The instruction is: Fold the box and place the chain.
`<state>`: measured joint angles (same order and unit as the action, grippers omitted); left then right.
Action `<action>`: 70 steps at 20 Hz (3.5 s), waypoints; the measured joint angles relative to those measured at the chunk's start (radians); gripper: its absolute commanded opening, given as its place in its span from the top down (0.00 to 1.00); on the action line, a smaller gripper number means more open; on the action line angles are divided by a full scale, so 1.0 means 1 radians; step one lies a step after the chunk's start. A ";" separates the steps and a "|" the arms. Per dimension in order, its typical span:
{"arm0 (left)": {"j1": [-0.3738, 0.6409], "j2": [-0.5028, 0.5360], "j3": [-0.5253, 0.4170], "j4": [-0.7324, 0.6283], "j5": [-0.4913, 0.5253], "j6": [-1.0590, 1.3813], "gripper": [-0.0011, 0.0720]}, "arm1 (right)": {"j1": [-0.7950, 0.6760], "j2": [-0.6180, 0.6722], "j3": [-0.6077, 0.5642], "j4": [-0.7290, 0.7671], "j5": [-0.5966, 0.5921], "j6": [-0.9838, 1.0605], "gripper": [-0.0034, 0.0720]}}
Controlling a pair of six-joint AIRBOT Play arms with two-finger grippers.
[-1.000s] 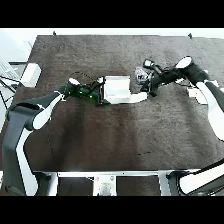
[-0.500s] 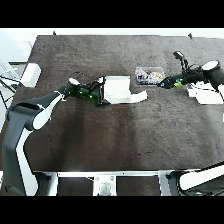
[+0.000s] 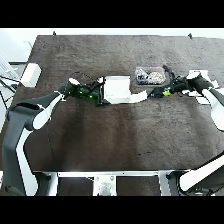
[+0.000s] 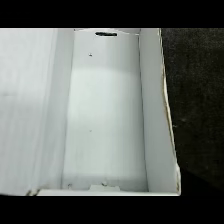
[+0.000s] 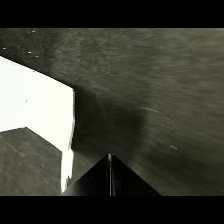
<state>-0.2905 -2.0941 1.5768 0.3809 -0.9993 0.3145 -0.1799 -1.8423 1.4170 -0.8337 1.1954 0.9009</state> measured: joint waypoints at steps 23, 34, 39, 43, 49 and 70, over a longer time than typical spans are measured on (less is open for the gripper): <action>0.000 0.000 0.000 0.000 0.000 0.000 0.51 | 0.179 0.060 0.008 0.129 -0.002 0.002 0.29; 0.000 0.000 0.000 0.000 0.000 0.000 0.51 | 0.232 0.050 0.037 0.122 -0.005 0.051 0.30; 0.000 0.000 0.000 0.000 -0.001 -0.001 0.51 | 0.278 0.050 0.048 0.039 -0.046 0.124 0.30; 0.001 0.000 0.000 0.000 -0.001 -0.002 0.51 | 0.314 0.049 0.074 -0.045 -0.073 0.195 0.30; 0.000 0.000 0.000 0.000 0.001 0.000 0.51 | 0.362 0.046 0.128 -0.248 -0.092 0.344 0.30; 0.000 0.000 0.000 0.000 0.000 0.000 0.51 | 0.535 -0.091 0.349 -0.698 0.038 0.810 0.42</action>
<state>-0.2901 -2.0941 1.5772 0.3809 -0.9989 0.3145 0.3550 -1.9335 1.7657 -1.5322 1.2331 1.7111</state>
